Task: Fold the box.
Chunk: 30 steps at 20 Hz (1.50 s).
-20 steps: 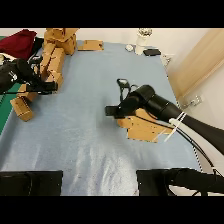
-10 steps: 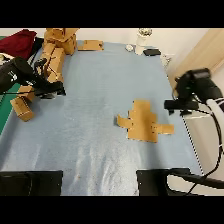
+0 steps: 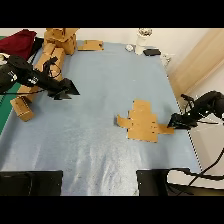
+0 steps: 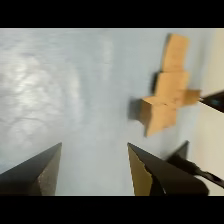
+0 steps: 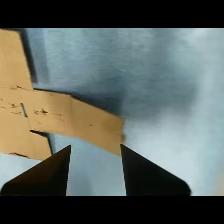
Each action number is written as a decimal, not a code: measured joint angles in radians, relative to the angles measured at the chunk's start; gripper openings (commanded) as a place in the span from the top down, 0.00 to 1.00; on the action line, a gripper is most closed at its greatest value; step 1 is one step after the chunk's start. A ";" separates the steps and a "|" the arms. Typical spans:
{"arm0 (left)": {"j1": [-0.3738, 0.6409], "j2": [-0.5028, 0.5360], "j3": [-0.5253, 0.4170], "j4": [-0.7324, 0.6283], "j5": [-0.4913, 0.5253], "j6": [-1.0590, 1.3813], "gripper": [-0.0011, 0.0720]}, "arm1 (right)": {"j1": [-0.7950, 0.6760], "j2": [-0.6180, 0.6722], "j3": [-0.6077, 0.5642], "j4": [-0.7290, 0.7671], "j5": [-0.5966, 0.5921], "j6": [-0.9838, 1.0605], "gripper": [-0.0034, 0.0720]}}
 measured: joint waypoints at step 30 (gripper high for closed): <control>-0.010 -0.004 0.000 -0.252 -0.143 0.152 0.10 | -0.034 -0.083 -0.042 0.196 0.011 -0.129 0.42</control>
